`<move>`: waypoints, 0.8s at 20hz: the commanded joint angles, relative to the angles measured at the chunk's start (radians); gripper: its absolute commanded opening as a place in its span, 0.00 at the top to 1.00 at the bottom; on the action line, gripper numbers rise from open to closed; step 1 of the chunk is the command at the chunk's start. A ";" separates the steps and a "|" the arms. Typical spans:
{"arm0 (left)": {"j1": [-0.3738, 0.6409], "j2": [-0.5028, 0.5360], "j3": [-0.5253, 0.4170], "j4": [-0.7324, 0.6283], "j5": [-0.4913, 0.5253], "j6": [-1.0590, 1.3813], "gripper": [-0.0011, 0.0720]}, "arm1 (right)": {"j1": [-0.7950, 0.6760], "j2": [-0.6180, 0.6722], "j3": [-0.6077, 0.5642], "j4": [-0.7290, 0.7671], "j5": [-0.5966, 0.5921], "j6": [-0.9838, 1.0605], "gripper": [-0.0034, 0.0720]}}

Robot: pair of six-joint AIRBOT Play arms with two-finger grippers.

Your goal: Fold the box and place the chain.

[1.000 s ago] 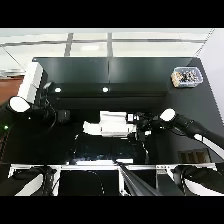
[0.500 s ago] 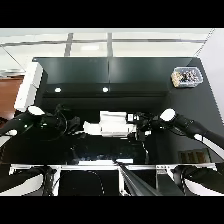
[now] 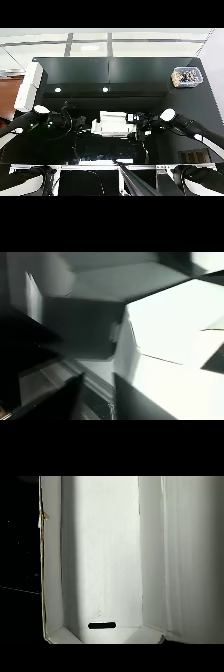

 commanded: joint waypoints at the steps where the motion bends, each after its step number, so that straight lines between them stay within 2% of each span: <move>1: -0.001 -0.001 0.020 -0.035 -0.016 0.044 0.40 | 0.000 -0.001 0.000 0.000 0.000 0.000 0.42; 2: -0.001 -0.001 0.027 -0.035 -0.016 0.044 0.18 | 0.000 -0.001 0.000 0.000 0.000 0.000 0.43; 3: -0.001 -0.001 0.032 -0.035 -0.016 0.044 0.11 | 0.000 -0.001 0.000 0.000 0.000 0.000 0.43; 9: -0.008 -0.001 0.069 -0.057 -0.093 0.042 0.11 | 0.000 -0.001 0.000 0.000 0.000 0.000 0.43; 13: -0.075 -0.001 0.100 -0.052 -0.082 0.017 0.15 | 0.000 -0.001 0.000 0.000 0.000 0.000 0.43; 15: -0.113 -0.001 0.129 -0.018 -0.082 -0.026 0.30 | 0.000 -0.001 0.000 0.000 0.000 0.000 0.43; 16: -0.134 -0.001 0.148 0.020 -0.082 -0.068 0.31 | 0.000 -0.001 0.000 0.000 0.000 0.000 0.43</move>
